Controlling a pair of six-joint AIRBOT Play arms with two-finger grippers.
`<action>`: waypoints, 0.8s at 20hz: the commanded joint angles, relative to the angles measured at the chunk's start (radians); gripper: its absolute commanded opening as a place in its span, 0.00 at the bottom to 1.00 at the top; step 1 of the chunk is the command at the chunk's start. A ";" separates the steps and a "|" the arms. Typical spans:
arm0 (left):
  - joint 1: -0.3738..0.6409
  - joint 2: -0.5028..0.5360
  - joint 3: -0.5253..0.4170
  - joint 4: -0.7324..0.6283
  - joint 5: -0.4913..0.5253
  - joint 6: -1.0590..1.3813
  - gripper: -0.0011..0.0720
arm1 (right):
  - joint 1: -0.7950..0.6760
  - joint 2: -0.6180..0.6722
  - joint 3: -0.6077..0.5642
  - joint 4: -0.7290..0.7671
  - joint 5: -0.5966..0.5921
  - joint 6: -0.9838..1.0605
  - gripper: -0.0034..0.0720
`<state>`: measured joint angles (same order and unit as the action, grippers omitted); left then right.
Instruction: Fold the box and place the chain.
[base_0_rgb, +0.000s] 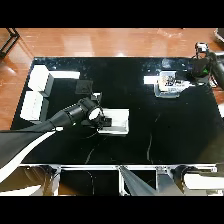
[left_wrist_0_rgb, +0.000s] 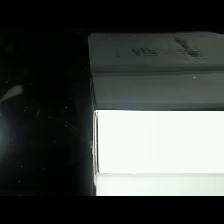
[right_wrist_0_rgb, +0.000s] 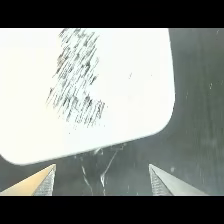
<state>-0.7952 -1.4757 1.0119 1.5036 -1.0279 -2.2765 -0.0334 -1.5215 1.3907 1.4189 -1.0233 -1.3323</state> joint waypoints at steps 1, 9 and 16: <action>0.000 0.000 0.001 0.002 0.006 -0.001 0.04 | -0.033 -0.196 0.187 -0.008 -0.060 -0.005 0.97; 0.002 0.000 0.001 0.002 0.007 -0.001 0.04 | -0.035 -0.320 0.273 -0.071 -0.062 -0.020 0.82; 0.002 0.000 0.001 0.002 0.032 -0.001 0.04 | -0.035 -0.350 0.273 -0.066 -0.057 -0.060 0.79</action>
<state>-0.7944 -1.4757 1.0119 1.5032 -1.0096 -2.2768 -0.0685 -1.8584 1.6615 1.3563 -1.0817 -1.3830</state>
